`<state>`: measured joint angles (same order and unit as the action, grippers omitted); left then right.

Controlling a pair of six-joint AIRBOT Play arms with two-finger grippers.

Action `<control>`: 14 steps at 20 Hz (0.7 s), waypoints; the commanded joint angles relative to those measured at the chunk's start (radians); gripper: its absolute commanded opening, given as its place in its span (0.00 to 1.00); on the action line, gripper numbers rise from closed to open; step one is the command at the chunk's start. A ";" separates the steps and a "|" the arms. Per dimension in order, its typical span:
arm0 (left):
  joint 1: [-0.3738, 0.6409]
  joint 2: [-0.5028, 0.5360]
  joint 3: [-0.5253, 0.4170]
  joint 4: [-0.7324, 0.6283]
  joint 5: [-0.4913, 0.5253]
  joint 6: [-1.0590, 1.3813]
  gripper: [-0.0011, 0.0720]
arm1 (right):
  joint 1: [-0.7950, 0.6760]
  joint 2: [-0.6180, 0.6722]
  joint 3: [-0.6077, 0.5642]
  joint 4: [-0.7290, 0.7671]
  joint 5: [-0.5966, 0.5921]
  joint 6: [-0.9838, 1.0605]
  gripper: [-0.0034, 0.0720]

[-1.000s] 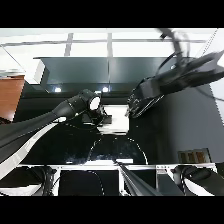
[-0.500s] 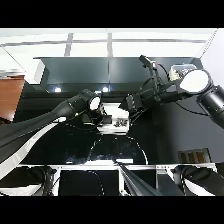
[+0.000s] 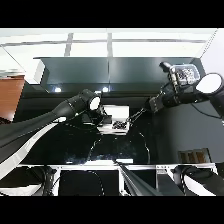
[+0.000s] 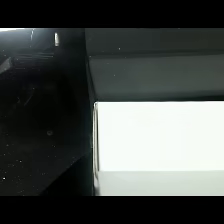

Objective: Fold the box and place the chain.

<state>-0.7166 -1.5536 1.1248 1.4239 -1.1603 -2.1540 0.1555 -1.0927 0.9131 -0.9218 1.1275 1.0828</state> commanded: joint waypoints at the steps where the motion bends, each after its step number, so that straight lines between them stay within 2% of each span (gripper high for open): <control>1: 0.001 0.000 0.000 0.000 0.000 0.000 0.05 | 0.013 -0.005 -0.143 0.018 -0.201 -0.398 0.99; 3: 0.001 0.000 0.000 0.000 0.001 0.000 0.05 | 0.062 -0.024 -0.205 -0.026 -0.306 -0.740 0.99; 4: 0.001 0.000 0.000 0.000 0.000 0.000 0.05 | 0.069 -0.049 -0.210 -0.019 -0.297 -0.897 0.99; 7: 0.001 0.000 0.000 0.000 0.001 0.000 0.05 | 0.034 -0.171 -0.192 0.156 -0.276 -1.212 0.98; 14: 0.000 0.000 0.000 0.000 0.001 0.000 0.05 | -0.045 -0.278 -0.148 0.080 -0.275 -1.294 0.98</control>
<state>-0.7166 -1.5532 1.1248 1.4239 -1.1599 -2.1540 0.1368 -1.3357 0.7589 -0.8310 0.8608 -0.1234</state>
